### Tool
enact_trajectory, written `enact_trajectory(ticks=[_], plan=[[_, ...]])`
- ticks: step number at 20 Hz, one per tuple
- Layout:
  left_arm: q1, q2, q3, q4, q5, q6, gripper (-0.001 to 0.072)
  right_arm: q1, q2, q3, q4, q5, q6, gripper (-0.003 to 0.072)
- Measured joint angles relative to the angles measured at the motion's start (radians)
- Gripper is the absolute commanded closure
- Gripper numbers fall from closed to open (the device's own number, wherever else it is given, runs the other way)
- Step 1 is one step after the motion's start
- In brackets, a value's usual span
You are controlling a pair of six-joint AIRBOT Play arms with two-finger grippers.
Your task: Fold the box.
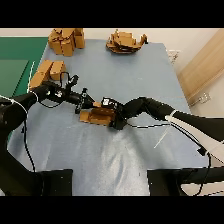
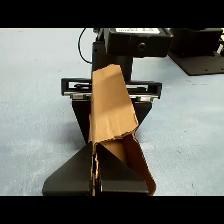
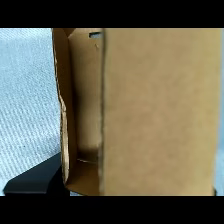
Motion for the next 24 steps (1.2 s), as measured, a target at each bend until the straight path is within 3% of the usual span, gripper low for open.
enact_trajectory(ticks=[24], plan=[[-0.001,0.000,0.000,0.010,0.007,0.001,0.0692,0.001,0.009,0.002,-0.036,-0.010,0.139,0.0153]])
